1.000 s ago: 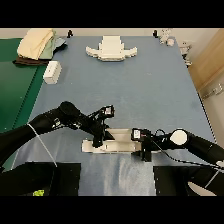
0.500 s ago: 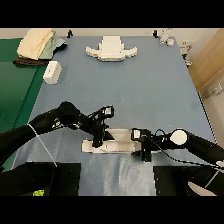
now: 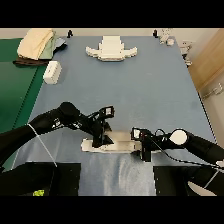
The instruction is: Fold the box.
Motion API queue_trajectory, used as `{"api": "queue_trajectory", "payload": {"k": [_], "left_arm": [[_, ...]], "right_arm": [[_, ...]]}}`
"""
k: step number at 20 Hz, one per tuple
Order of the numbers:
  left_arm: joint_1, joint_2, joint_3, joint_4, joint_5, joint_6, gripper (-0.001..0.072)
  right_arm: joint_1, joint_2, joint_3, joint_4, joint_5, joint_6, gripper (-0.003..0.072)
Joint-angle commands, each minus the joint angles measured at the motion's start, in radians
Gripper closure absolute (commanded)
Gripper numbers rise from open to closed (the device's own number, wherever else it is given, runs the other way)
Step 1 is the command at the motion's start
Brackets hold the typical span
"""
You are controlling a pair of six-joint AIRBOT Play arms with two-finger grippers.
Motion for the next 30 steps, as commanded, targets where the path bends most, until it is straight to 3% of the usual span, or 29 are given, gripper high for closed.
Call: {"api": "queue_trajectory", "payload": {"k": [1,4,8,9,10,11,13,17,19,21,24,30], "left_arm": [[0.002,0.002,0.001,0.002,0.034,-0.130,0.0280],[0.005,0.041,0.007,0.111,0.022,-0.270,0.0278],[0.041,0.190,0.044,0.410,-0.151,-0.635,0.0281],[0.051,0.230,0.052,0.443,-0.199,-0.719,0.0351],[0.058,0.270,0.056,0.445,-0.248,-0.810,0.0677],[0.054,0.302,0.054,0.415,-0.277,-0.875,0.0697],[0.018,0.320,0.051,0.292,-0.255,-1.033,0.0697],[-0.102,0.212,0.055,0.050,0.079,-1.124,0.0697],[-0.071,0.137,0.068,0.024,0.204,-1.179,0.0696],[-0.022,0.076,0.073,0.019,0.265,-1.233,0.0697],[0.023,-0.014,0.072,0.020,0.254,-1.290,0.0696],[-0.015,-0.161,0.074,0.018,0.164,-1.342,0.0697]], "right_arm": [[-0.001,0.000,0.000,-0.003,0.006,-0.002,0.0240],[-0.001,0.000,0.000,-0.003,0.006,-0.002,0.0241],[-0.001,0.000,0.000,-0.003,0.006,-0.002,0.0241],[-0.001,0.000,0.000,-0.003,0.005,-0.002,0.0241],[-0.001,0.000,0.000,-0.003,0.006,-0.002,0.0240],[-0.001,0.000,0.000,-0.003,0.006,-0.002,0.0240],[-0.001,0.000,0.000,-0.003,0.006,-0.002,0.0241],[-0.001,0.000,0.000,-0.003,0.006,-0.002,0.0241],[-0.001,0.000,0.000,-0.003,0.006,-0.002,0.0241],[-0.001,0.000,0.000,-0.003,0.006,-0.002,0.0241],[-0.001,0.000,0.000,-0.003,0.006,-0.002,0.0240],[-0.001,0.000,0.000,-0.003,0.006,-0.002,0.0240]]}}
